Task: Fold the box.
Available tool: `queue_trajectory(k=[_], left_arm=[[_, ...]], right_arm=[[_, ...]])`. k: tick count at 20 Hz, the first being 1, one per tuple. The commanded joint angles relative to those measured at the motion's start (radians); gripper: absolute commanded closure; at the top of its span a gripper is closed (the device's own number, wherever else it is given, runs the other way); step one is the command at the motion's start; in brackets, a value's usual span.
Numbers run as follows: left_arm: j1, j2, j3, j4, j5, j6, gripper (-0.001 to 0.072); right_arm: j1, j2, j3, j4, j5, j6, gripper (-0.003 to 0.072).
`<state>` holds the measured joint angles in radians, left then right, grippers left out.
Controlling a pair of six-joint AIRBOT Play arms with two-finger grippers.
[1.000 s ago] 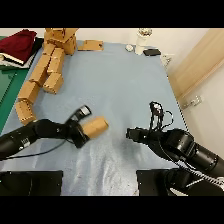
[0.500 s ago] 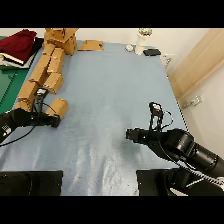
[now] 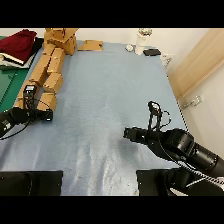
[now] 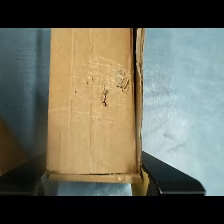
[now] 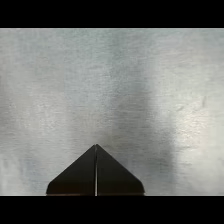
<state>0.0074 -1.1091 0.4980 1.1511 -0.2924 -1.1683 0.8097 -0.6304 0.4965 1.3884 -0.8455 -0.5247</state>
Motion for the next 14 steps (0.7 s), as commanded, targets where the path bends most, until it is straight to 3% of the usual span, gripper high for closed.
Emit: queue_trajectory(k=[1,12,13,14], left_arm=[[0.005,-0.055,0.030,-0.038,0.030,-0.003,0.0220],[0.006,-0.056,0.081,-0.029,0.087,0.001,0.0204],[0.006,-0.056,0.081,-0.029,0.088,0.001,0.0013],[0.006,-0.056,0.081,-0.029,0.085,0.001,0.0013]], right_arm=[[0.001,0.000,0.001,0.007,0.018,-0.001,0.0682],[0.001,0.000,0.001,0.008,0.018,-0.001,0.0681],[0.001,0.000,0.001,0.008,0.018,-0.001,0.0682],[0.001,0.000,0.001,0.008,0.018,-0.001,0.0682]])
